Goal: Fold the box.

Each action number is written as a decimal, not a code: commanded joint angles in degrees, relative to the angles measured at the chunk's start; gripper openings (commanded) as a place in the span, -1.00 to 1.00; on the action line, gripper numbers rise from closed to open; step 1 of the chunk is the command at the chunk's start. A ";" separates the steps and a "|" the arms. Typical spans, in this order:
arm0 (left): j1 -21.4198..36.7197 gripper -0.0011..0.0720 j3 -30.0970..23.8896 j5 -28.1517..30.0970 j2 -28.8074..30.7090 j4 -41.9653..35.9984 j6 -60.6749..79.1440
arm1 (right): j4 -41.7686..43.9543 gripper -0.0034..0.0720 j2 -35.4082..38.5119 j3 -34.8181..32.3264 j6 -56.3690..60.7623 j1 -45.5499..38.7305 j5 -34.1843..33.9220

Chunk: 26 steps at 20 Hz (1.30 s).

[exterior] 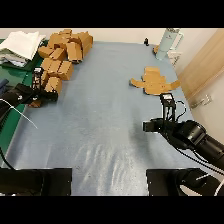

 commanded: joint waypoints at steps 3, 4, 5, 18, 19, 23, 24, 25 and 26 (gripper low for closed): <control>1.46 0.95 0.07 -9.46 3.28 0.76 -2.01 | 0.04 -0.87 -0.04 0.02 0.00 0.02 0.00; 2.03 0.95 0.24 -13.16 5.05 0.85 -3.17 | 0.04 -0.87 -0.04 0.02 0.00 0.02 -0.02; 2.64 0.94 0.94 -18.05 7.23 1.42 -4.63 | 0.04 -0.87 -0.04 0.02 -0.02 0.02 -0.02; -22.77 -0.93 10.71 -36.00 18.05 3.39 -14.71 | 2.51 -0.86 -17.27 14.12 -6.16 0.00 2.34; -25.46 -0.93 10.73 -36.00 16.00 3.43 -18.08 | 3.21 -0.86 -21.11 18.12 -7.41 0.00 -0.11; -32.96 -0.93 10.73 -35.63 9.35 3.41 -21.38 | 9.20 -0.86 -33.97 32.50 -14.80 -0.55 -8.66; -34.16 -0.93 10.75 -35.52 8.28 3.41 -22.18 | 11.69 -0.86 -36.15 35.19 -16.52 -1.01 -9.94; -34.95 -0.93 10.71 -35.41 7.69 3.43 -22.47 | 14.10 -0.86 -38.03 37.53 -18.14 -1.53 -10.51; -35.54 -0.93 10.71 -35.34 7.34 3.41 -22.47 | 15.32 -0.86 -39.23 38.99 -19.23 -1.75 -10.54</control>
